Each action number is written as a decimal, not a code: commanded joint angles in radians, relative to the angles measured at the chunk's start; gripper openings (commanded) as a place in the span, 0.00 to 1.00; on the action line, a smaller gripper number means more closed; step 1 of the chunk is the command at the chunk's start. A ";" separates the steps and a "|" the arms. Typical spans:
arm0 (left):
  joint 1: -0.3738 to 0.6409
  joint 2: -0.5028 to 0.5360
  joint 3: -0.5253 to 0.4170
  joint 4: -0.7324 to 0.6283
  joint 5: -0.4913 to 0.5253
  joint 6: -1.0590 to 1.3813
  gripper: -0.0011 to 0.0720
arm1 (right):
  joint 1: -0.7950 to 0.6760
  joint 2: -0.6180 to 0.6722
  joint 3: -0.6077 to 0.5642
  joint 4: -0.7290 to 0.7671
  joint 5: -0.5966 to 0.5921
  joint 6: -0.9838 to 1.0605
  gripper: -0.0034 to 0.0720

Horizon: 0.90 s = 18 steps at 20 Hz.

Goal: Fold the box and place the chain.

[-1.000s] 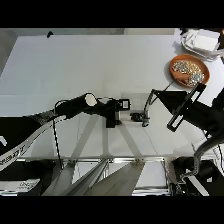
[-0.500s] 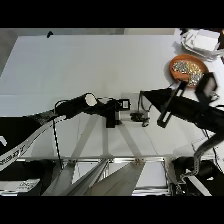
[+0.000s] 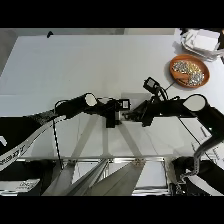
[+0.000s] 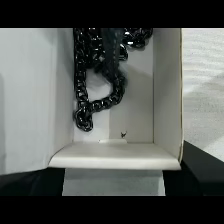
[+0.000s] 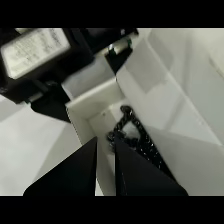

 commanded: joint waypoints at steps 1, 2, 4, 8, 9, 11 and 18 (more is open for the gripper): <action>0.000 0.000 0.000 0.000 0.000 0.000 0.30 | 0.000 -0.079 0.000 -0.023 0.005 0.022 0.22; 0.000 0.000 0.000 0.000 0.000 0.000 0.30 | 0.000 -0.078 0.000 -0.032 -0.005 0.034 0.22; 0.000 0.000 0.000 0.000 0.000 0.000 0.30 | 0.000 -0.063 0.000 -0.079 -0.014 0.079 0.22; 0.000 0.000 0.000 0.000 0.000 0.000 0.30 | 0.000 0.073 0.000 -0.308 0.063 0.238 0.22; 0.000 0.000 0.000 0.000 0.000 0.000 0.30 | 0.000 0.119 0.000 -0.386 0.082 0.287 0.22; 0.000 0.000 0.000 0.000 0.000 0.000 0.30 | 0.000 0.221 0.000 -0.541 0.113 0.373 0.22; 0.000 0.000 0.000 0.000 0.000 0.000 0.30 | 0.000 0.347 -0.090 -0.695 0.141 0.383 0.22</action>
